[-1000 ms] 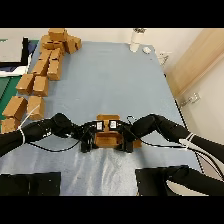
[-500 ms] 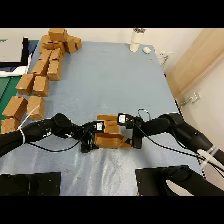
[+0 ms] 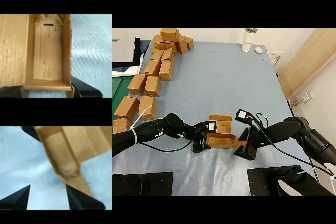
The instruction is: Fold the box.
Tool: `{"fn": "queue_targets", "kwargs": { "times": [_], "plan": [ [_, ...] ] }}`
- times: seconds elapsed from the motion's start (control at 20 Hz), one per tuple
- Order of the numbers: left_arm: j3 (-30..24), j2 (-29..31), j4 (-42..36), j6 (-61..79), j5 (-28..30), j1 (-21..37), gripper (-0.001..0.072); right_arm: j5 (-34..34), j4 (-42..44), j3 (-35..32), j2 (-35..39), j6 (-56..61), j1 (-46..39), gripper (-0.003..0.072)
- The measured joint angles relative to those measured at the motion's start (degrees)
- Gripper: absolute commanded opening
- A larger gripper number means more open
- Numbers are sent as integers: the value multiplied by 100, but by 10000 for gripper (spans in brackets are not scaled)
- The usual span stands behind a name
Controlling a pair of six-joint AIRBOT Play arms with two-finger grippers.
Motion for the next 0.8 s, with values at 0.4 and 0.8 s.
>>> {"fn": "queue_targets", "kwargs": {
  "times": [0.4, 0.8],
  "plan": [
    [0, 0, -2, 0, 0, 0, 422, -76, 658, 0, 39, 3495, 11, 720],
    [37, 90, 2, -437, 48, -4, 422, 310, 745, 0, 39, 4594, 11, 720]
  ]
}}
